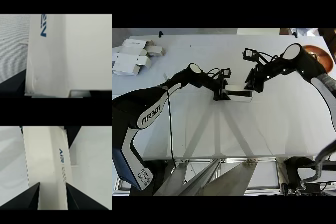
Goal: Fold the box and place the chain.
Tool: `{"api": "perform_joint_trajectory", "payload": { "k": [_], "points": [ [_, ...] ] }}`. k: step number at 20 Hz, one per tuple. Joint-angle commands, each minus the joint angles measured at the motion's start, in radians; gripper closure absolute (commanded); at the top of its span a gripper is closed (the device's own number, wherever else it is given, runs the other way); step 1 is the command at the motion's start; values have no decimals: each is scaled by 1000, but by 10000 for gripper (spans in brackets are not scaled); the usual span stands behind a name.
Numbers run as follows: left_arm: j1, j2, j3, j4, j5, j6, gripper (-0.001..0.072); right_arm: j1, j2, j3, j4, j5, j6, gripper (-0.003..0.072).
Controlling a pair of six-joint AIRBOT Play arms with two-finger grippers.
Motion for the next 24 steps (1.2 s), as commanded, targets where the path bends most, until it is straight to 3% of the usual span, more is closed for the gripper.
{"api": "perform_joint_trajectory", "payload": {
  "k": [1, 13, 16, 19, 24],
  "points": [
    [1, 1, 0, 0, 0, 0, 332, 15, 2, -1, -41, 14, -5, 359],
    [1, 1, 0, 0, 0, 0, 332, 48, -8, -42, -175, -168, 28, 397],
    [1, 1, 0, 0, 0, 0, 332, 48, 4, -42, -170, -79, 24, 385],
    [1, 1, 0, 0, 0, 0, 332, 49, 26, -43, -146, -16, 21, 316],
    [1, 1, 0, 0, 0, 0, 332, 63, 51, -85, -125, -72, 14, 286]
  ]
}}
